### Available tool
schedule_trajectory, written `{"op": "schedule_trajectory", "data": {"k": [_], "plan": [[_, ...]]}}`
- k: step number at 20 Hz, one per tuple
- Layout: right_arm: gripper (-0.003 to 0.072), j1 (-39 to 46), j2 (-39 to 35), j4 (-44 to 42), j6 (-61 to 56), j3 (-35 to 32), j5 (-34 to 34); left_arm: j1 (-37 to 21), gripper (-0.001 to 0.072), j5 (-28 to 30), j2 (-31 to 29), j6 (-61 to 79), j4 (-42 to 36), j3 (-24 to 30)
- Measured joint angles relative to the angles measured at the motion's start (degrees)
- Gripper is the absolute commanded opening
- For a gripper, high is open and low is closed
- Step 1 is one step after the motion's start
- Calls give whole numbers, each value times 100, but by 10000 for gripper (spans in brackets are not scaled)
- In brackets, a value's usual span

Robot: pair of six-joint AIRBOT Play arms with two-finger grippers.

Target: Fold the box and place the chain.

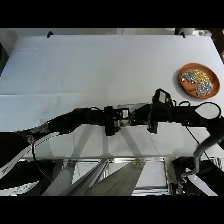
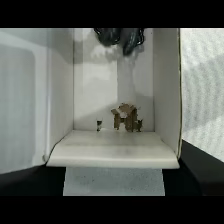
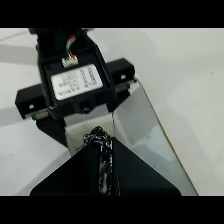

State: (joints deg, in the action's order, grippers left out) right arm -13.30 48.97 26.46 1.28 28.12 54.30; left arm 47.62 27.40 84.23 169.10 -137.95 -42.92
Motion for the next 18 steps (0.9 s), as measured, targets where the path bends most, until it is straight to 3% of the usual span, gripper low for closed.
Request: {"op": "schedule_trajectory", "data": {"k": [3, 6, 12, 18], "plan": [[124, -63, 378, 273, -334, 2, -225, 0, 153, 2, 0, 0, -2, 0], [243, -85, 553, 407, -540, 2, -334, 0, 153, 2, 0, -2, -2, 0], [216, 83, 225, 485, -732, 2, -199, 0, 153, 0, 0, -2, -2, 0], [225, 1316, -457, 1469, -1655, 2, -588, 0, 153, 2, 0, -2, -2, 0]]}}
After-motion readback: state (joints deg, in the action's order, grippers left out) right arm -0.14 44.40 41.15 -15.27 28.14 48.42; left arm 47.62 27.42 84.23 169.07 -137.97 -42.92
